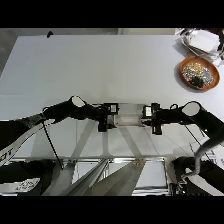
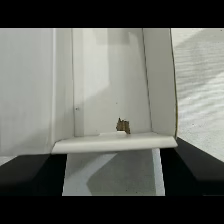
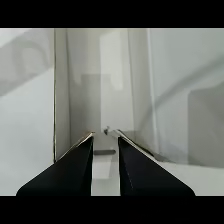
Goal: Fold the box and place the chain.
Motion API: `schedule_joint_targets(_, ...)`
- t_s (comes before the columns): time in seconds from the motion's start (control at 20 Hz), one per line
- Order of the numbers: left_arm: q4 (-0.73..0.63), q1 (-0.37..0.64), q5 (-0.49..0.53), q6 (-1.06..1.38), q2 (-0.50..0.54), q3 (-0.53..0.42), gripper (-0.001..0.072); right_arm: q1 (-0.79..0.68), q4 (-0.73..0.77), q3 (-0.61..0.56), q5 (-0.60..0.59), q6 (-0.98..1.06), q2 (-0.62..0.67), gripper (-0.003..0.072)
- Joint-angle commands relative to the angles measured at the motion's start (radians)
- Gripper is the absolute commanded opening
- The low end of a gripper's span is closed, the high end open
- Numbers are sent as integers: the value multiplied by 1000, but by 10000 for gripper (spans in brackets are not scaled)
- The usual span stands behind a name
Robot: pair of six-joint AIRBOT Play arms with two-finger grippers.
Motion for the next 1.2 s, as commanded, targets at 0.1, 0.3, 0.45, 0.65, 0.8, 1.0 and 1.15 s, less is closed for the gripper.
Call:
schedule_joint_targets(0.1, -1, 0, 0, -1, 0, 0, 320, 64, 20, -1, -29, 0, -62, 159)
schedule_joint_targets(0.3, -1, 0, 0, -1, 0, 0, 320, 64, 34, -1, -50, 0, -62, 248)
schedule_joint_targets(0.45, -1, 0, 0, -1, 0, 0, 320, 64, 33, -1, -55, 3, -59, 249)
schedule_joint_targets(0.65, -1, 0, 0, -1, 0, 0, 320, 64, -19, -1, -46, 100, 28, 222)
schedule_joint_targets(0.8, -1, 0, 0, -1, 0, 0, 320, 63, -129, -1, 16, 251, 143, 222)
schedule_joint_targets(1.0, -1, 0, 0, -1, 0, 0, 320, 63, -184, -1, 101, 434, 287, 220)
schedule_joint_targets(1.15, -1, 0, 0, -1, 0, 0, 320, 63, -300, -1, 101, 617, 377, 21)
